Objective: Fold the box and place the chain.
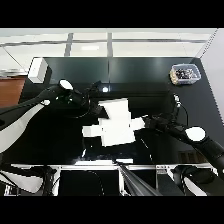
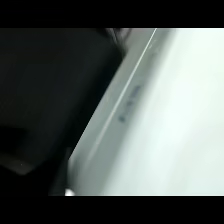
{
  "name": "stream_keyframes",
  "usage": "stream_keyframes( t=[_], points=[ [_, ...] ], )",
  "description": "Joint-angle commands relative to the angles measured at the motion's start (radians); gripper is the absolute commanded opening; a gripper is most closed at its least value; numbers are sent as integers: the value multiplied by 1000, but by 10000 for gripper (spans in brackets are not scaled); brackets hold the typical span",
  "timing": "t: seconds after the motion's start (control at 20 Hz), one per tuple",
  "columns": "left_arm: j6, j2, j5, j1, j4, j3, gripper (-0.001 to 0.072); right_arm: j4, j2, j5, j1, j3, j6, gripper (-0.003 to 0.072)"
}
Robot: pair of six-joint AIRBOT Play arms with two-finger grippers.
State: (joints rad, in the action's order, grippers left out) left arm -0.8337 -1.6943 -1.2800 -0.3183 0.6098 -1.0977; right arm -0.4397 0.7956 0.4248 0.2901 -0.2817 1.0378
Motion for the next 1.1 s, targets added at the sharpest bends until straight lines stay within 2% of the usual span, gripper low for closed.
stream_keyframes(
  t=[0.0, 0.05, 0.1, 0.2, 0.3, 0.35, 0.4, 0.45, 0.55, 0.65, 0.7, 0.8, 0.85, 0.9, 1.05],
  points=[
    [71, -10, -58, -5, 63, -14, 294, -3, 0, 0, 1, 0, 1, 18],
    [86, -10, -65, -5, 63, -14, 220, -3, 0, 1, 1, 0, 1, 18],
    [101, -10, -72, -5, 63, -14, 215, -3, 0, 1, 1, 0, 1, 18],
    [102, -10, -66, -5, 63, -14, 84, -6, 0, 2, 1, 0, 1, 18],
    [105, -10, -53, -5, 62, -14, 25, -6, 0, 14, 1, 0, 0, 20],
    [105, -10, -53, -5, 63, -14, 25, -6, 0, 17, 1, 0, -3, 128],
    [105, -10, -56, -4, 63, -15, 23, -8, 0, 18, -1, -2, -3, 466],
    [105, -3, -61, -4, 64, -15, 23, -39, -1, 43, -10, -15, -17, 713],
    [105, 38, -65, -5, 86, -11, 21, -219, -1, 202, -51, -95, -56, 712],
    [121, 130, -17, -21, 71, 49, 20, -451, -1, 349, -93, -194, -80, 712],
    [214, 201, 56, -43, 20, 126, 20, -553, -1, 369, -104, -228, -97, 712],
    [417, 332, 264, -99, -23, 288, 24, -712, -1, 343, -109, -269, -104, 712],
    [497, 375, 349, -124, -8, 347, 25, -740, -1, 309, -109, -274, -104, 712],
    [592, 397, 379, -140, 13, 378, 25, -727, -1, 278, -109, -274, -103, 712],
    [808, 388, 395, -159, 48, 364, 24, -611, 0, 261, -102, -274, -165, 712]
  ],
)
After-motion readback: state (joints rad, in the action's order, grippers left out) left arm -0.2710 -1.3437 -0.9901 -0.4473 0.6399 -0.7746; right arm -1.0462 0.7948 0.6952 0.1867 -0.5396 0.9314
